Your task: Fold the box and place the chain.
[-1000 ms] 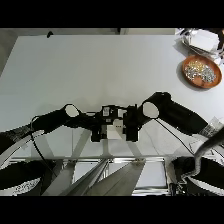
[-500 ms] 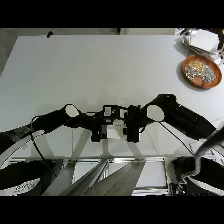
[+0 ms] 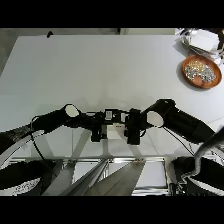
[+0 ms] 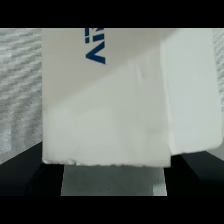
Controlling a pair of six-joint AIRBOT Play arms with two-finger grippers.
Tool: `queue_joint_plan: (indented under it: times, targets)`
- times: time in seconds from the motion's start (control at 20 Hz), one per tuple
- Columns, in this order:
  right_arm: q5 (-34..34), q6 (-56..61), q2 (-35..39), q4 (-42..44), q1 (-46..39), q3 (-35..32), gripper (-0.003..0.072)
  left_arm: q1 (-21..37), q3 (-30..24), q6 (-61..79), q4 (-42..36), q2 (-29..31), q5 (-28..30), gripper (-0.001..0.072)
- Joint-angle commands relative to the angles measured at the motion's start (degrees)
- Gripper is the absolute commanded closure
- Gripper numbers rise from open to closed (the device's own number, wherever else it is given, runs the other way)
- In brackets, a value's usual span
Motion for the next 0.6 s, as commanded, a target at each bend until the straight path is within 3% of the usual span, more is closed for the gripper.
queue_joint_plan:
  times: [0.0,0.55]
  targets:
    - [-0.7,0.4,0.0,-1.1,0.1,-0.2,0.0413,0.0,0.0,0.0,0.0,0.0,0.0,0.0454]
    - [-3.7,3.4,2.9,-3.8,0.1,-0.3,0.042,0.0,0.0,0.0,0.0,0.0,0.0,0.0453]
